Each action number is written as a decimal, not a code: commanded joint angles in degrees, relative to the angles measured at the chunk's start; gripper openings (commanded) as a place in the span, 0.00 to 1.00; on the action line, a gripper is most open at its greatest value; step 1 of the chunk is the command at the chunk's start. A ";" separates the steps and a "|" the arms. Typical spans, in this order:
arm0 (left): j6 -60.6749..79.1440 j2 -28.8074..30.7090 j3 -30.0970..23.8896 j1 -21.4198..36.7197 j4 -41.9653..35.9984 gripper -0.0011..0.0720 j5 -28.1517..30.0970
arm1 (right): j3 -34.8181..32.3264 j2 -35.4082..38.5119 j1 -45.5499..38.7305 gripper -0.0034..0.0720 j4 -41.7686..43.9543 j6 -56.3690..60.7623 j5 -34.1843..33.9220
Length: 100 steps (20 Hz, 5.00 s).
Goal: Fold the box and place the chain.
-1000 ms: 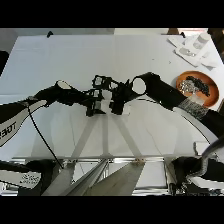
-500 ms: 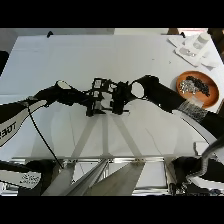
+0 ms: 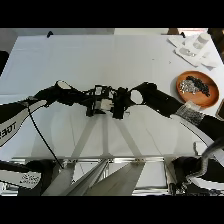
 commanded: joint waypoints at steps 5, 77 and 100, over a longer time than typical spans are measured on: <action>-0.04 0.02 0.00 0.02 0.02 0.37 0.00 | -0.42 6.01 0.07 0.57 0.42 0.74 0.17; -0.02 0.02 0.00 0.02 0.02 0.37 0.00 | -18.69 42.53 -19.21 0.06 -29.44 43.36 23.04; -21.09 15.85 0.00 -0.11 0.50 0.02 2.16 | -18.69 42.60 -19.19 0.06 -27.71 43.36 23.98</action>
